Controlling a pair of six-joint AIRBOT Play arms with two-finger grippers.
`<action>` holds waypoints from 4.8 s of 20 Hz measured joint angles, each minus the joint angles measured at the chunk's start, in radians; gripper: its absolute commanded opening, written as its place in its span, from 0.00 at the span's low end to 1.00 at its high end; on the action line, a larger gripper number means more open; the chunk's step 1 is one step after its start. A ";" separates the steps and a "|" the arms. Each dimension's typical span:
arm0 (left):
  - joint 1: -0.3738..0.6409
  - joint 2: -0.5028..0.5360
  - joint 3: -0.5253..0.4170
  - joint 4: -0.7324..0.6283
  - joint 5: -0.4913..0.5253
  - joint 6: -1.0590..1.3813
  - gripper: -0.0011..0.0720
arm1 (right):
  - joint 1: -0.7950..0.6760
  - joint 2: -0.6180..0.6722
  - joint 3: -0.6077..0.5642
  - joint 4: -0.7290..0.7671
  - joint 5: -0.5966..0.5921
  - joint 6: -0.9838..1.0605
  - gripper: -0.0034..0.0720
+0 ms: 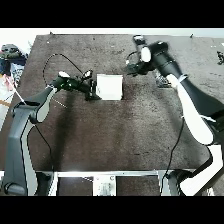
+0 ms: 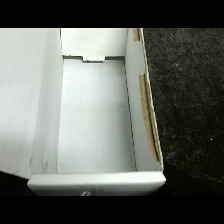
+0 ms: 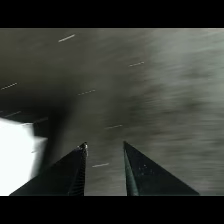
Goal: Fold the box and place the chain.
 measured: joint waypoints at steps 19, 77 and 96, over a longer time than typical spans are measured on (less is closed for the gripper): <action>0.000 0.000 0.000 0.000 0.000 -0.002 0.64 | -0.417 -0.151 0.000 0.210 -0.072 -0.209 0.27; 0.000 0.000 0.000 0.000 0.000 -0.001 0.64 | -0.417 -0.190 -0.040 0.288 -0.070 -0.256 0.08; 0.000 0.000 0.000 0.000 0.000 -0.002 0.64 | -0.403 0.246 -0.039 0.288 -0.103 -0.309 0.06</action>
